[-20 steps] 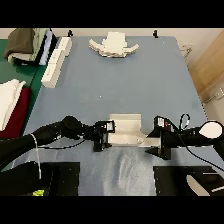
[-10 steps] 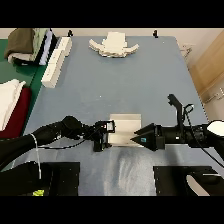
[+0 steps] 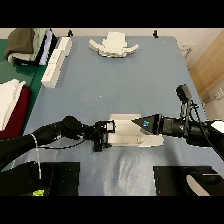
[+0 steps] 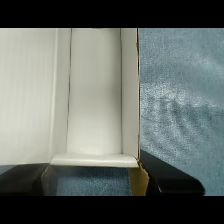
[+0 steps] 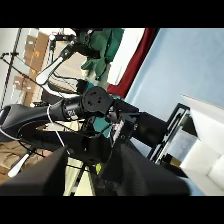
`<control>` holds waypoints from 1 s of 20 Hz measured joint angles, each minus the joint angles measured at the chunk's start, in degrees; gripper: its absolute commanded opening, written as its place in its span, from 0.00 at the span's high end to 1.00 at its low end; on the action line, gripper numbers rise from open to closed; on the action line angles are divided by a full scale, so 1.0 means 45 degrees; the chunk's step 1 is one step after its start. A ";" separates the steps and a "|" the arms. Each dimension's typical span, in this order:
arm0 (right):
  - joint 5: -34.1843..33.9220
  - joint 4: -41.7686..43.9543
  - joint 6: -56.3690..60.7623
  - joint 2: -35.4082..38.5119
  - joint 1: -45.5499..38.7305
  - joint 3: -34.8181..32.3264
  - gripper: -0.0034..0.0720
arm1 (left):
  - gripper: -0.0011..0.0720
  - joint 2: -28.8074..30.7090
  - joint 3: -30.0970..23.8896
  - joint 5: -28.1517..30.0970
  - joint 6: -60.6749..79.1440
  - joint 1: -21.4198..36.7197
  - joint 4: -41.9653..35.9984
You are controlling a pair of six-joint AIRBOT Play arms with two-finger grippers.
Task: Fold the box.
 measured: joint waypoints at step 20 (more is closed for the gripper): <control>-0.1899 -0.7388 0.3079 -0.6285 0.0223 0.3434 0.66 | 0.35 0.0000 0.0000 -0.0019 0.0000 0.0000 0.0000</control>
